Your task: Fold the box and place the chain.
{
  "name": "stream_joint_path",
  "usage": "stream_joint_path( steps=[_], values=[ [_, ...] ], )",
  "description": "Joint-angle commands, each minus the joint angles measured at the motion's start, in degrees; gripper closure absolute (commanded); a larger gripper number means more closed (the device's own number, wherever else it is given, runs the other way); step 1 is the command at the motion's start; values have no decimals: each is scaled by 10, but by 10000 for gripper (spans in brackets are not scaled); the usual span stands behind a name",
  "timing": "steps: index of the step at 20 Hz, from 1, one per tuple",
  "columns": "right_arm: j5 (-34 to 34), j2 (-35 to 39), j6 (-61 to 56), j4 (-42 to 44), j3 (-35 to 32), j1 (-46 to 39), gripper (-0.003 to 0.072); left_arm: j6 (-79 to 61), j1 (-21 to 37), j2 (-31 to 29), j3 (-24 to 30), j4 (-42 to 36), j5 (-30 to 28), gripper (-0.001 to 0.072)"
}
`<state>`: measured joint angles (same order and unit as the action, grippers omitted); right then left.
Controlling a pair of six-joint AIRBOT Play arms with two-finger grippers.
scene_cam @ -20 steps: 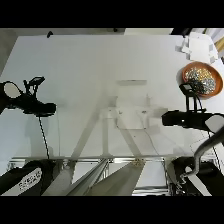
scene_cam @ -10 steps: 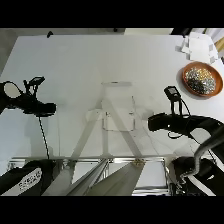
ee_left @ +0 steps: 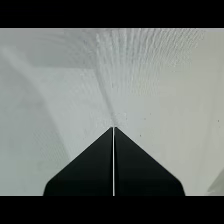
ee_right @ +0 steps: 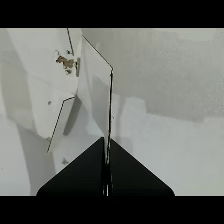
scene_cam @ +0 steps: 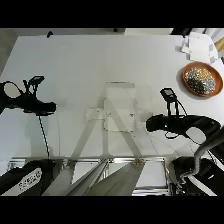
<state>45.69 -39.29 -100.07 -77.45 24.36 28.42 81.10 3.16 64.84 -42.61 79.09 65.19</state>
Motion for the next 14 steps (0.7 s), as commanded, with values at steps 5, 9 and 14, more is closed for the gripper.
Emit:
stream_joint_path(
  steps=[5,9,14],
  values=[
    [-1,-2,0,-1,0,1,665,-56,0,3,8,-36,-29,353],
    [-2,-5,0,0,0,1,665,-403,-15,34,6,-502,-35,180],
    [-2,-6,0,0,0,1,665,-526,-126,140,-123,-555,-1,199]
  ],
)
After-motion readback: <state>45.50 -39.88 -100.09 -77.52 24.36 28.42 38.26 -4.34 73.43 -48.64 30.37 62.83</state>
